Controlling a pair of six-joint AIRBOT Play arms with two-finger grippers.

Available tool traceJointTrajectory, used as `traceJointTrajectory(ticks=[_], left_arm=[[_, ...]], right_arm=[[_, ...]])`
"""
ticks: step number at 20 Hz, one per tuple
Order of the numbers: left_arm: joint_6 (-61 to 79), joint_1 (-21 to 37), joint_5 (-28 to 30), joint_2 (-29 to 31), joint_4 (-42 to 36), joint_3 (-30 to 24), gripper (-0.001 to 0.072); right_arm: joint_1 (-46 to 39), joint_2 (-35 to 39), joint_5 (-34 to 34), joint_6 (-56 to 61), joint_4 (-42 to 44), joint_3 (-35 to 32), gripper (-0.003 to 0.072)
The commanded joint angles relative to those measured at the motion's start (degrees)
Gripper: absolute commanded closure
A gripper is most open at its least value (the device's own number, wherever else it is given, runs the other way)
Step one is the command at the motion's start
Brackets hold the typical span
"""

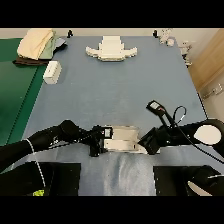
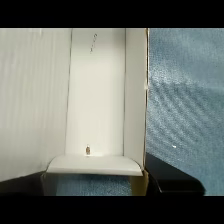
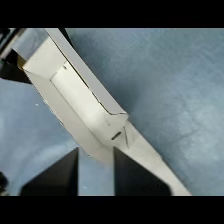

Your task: Fold the box.

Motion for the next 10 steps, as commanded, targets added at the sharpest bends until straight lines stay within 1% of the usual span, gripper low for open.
traceJointTrajectory(ticks=[1,4,10], left_arm=[[0.0,0.0,0.0,0.0,0.0,0.0,0.0299],[-3.3,0.0,1.2,0.0,0.0,0.0,0.0298],[-3.2,0.0,1.3,0.0,0.4,0.0,0.0299]], right_arm=[[0.1,-1.1,-1.2,15.7,10.8,1.4,0.0676],[0.1,-5.9,-7.4,15.6,16.2,1.5,0.0677],[0.1,-14.6,-22.1,15.5,17.3,1.5,0.0681]])
